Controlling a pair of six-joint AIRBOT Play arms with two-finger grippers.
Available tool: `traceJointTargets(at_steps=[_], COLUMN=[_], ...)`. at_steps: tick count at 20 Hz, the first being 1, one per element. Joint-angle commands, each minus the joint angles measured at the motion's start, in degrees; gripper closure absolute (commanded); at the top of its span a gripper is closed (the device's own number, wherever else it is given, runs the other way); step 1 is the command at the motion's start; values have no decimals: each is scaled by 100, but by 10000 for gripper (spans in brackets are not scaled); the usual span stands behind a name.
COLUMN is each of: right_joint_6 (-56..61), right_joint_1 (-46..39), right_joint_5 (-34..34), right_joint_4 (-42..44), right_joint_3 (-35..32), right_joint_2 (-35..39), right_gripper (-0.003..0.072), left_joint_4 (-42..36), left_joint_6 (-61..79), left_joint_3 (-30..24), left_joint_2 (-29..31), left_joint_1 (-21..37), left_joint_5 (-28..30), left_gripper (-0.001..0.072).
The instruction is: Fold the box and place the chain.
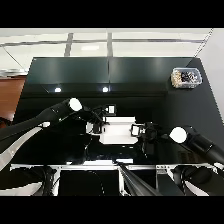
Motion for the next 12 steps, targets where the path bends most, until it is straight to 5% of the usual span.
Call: traceJointTargets(at_steps=[1, 12], right_joint_6=[-15, -492], right_joint_1=[286, -629], right_joint_5=[-732, -249], right_joint_4=[120, 334], right_joint_3=[50, 688], right_joint_2=[0, -35], right_gripper=[17, 17], left_joint_4=[20, 17], left_joint_6=[0, -2], left_joint_3=[-2, -2], left_joint_2=[-9, -9], left_joint_1=[-2, -2], left_joint_5=[-13, -15], left_gripper=[685, 685])
